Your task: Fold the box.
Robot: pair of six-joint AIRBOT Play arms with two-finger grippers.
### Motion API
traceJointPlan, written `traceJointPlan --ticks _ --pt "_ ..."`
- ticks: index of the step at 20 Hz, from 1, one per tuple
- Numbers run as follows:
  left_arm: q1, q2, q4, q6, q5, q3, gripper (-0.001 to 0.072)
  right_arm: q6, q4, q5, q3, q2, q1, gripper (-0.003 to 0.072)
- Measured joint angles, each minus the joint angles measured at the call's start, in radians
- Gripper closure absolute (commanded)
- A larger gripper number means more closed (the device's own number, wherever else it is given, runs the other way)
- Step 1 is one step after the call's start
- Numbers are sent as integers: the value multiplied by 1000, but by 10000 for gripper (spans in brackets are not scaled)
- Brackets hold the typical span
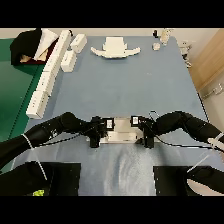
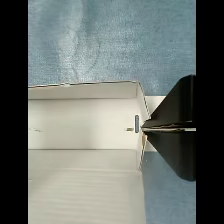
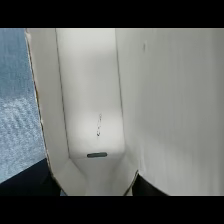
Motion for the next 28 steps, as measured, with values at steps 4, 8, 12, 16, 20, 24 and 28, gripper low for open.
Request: traceJointPlan --ticks 4,8,12,16,20,24,28 --pt "-9 -18 -36 17 3 2 665 2 0 0 0 0 0 157" --pt "-18 -33 -72 47 13 9 663 2 0 0 0 0 0 158" --pt "-21 -50 -92 66 17 11 326 1 0 0 0 0 0 157" --pt "-21 -56 -103 69 18 12 326 0 0 0 0 0 0 157" --pt "-21 -58 -109 69 19 12 329 0 0 0 0 0 0 158" --pt "-22 -58 -106 40 21 14 695 2 0 0 0 0 0 158" --pt "-21 -44 18 -153 16 31 695 2 0 0 0 0 0 157"
